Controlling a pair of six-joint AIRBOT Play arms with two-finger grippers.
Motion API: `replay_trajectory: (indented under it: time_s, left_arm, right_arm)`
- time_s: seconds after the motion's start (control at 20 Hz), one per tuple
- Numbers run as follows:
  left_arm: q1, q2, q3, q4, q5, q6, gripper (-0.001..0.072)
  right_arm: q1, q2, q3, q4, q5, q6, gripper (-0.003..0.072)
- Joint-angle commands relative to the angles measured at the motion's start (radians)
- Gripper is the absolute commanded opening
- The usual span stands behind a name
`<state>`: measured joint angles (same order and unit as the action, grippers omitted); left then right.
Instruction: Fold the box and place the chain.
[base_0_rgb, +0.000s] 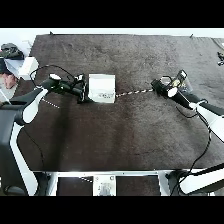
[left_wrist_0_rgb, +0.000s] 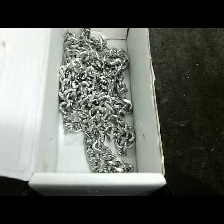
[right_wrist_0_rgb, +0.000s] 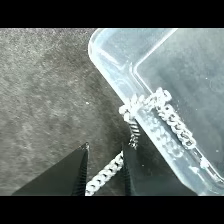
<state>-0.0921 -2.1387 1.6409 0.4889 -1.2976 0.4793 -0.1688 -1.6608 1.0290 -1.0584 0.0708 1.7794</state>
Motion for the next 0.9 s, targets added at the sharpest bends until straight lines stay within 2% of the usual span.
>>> replay_trajectory:
  time_s: [0.0,0.2,0.6,0.85]
  left_arm:
    - [0.0,0.0,0.0,0.0,0.0,0.0,0.0405]
    - [0.0,0.0,0.0,0.0,0.0,0.0,0.0406]
    - [0.0,0.0,0.0,0.0,0.0,0.0,0.0405]
    - [0.0,0.0,0.0,0.0,0.0,0.0,0.0405]
  right_arm:
    - [0.014,0.072,0.004,-0.033,0.06,-0.026,0.0293]
    - [0.009,0.142,0.003,-0.101,0.199,-0.031,0.0292]
    - [-0.036,0.072,0.001,-0.109,0.245,-0.028,0.0292]
    - [-0.076,0.047,0.001,-0.116,0.22,-0.014,0.0292]
